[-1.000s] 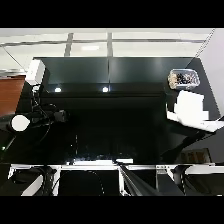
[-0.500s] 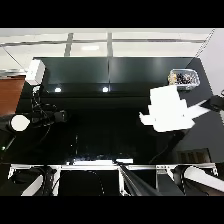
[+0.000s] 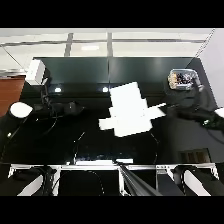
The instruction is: Fold the box and place the chain.
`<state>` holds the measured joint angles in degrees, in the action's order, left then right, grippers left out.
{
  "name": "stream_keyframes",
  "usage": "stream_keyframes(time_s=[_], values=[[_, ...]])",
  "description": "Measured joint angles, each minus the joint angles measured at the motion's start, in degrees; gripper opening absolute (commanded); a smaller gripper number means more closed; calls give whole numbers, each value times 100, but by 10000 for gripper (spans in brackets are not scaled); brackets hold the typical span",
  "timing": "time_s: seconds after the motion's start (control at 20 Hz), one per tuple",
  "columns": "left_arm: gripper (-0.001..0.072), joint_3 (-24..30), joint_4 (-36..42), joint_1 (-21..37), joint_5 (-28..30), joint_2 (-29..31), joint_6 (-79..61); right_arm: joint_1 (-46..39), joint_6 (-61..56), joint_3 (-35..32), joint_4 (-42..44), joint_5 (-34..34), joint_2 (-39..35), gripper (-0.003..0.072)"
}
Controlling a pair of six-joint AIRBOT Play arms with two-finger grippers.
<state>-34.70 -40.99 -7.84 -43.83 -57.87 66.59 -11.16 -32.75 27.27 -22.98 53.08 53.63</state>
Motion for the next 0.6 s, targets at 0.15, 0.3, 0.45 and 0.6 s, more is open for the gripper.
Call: stream_keyframes(time_s=[0.15, 0.3, 0.45, 0.6], values=[[703, -555, 463, -192, -492, -868, -380, 1073, 254, -422, 610, -968, -105, 15], [702, -1060, 981, -350, -1027, -1773, -758, 1779, 352, -575, 861, -1475, -142, 15], [668, -1519, 1408, -422, -1716, -2627, -1200, 2142, 391, -636, 970, -1707, -157, 15], [589, -1941, 1534, -503, -2649, -3329, -1878, 2282, 413, -658, 1016, -1810, -162, 15]])
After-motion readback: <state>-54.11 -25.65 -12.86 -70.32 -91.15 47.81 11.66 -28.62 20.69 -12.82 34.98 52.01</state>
